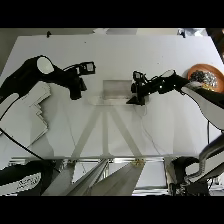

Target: Fold the box and place the chain.

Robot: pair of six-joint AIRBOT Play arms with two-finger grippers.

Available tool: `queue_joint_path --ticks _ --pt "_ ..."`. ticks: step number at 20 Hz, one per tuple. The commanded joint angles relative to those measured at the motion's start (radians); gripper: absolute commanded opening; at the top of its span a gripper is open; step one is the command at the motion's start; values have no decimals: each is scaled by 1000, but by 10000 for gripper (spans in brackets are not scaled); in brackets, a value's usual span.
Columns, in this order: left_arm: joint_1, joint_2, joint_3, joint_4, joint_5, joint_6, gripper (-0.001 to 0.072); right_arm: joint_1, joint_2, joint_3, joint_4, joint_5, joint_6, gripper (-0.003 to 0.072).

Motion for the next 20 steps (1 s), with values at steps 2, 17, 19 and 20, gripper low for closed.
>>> queue_joint_path --ticks 2,17,19,20 --pt "100 11 0 59 -5 -388 4 0 0 0 0 0 0 541" --pt "23 -255 0 -206 -21 -771 5 0 0 0 0 0 0 541" --pt "21 -255 0 -283 -27 -736 6 0 0 0 0 0 0 541" --pt "19 -255 0 -298 -24 -727 6 0 0 0 0 0 0 541"
